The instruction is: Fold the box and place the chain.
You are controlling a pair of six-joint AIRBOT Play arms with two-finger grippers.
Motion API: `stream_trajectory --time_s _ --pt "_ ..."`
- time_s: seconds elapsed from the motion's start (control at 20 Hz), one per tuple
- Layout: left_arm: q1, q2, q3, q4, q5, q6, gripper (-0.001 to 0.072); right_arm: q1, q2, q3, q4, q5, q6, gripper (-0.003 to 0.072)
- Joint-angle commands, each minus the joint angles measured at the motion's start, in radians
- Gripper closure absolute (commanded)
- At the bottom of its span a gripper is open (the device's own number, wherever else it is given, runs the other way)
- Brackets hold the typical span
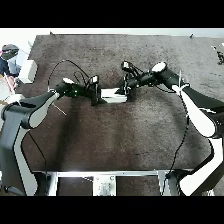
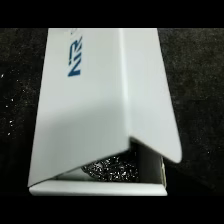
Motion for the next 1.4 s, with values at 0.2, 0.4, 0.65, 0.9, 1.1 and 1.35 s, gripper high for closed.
stream_trajectory --time_s 0.2,0.4,0.65,0.9,1.1,1.35 --pt "-0.001 0.001 0.0 0.002 -0.002 0.002 0.0425 0.0 -0.002 0.008 -0.045 -0.005 0.005 0.0525" --pt "-0.001 0.001 0.0 0.002 -0.002 0.002 0.0424 0.001 -0.002 0.008 -0.074 -0.002 0.005 0.0525" --pt "-0.001 0.001 0.0 0.002 -0.002 0.002 0.0424 0.002 -0.013 0.007 -0.112 -0.01 0.027 0.0526" --pt "-0.001 0.001 0.0 0.002 -0.002 0.002 0.0424 0.005 -0.014 0.007 -0.132 0.034 0.05 0.0526" --pt "-0.001 0.001 0.0 0.002 -0.002 0.002 0.0424 0.008 -0.025 -0.004 -0.17 0.056 0.088 0.0526" --pt "-0.001 0.001 0.0 0.002 -0.002 0.002 0.0424 0.008 -0.031 -0.014 -0.171 0.069 0.104 0.0525"
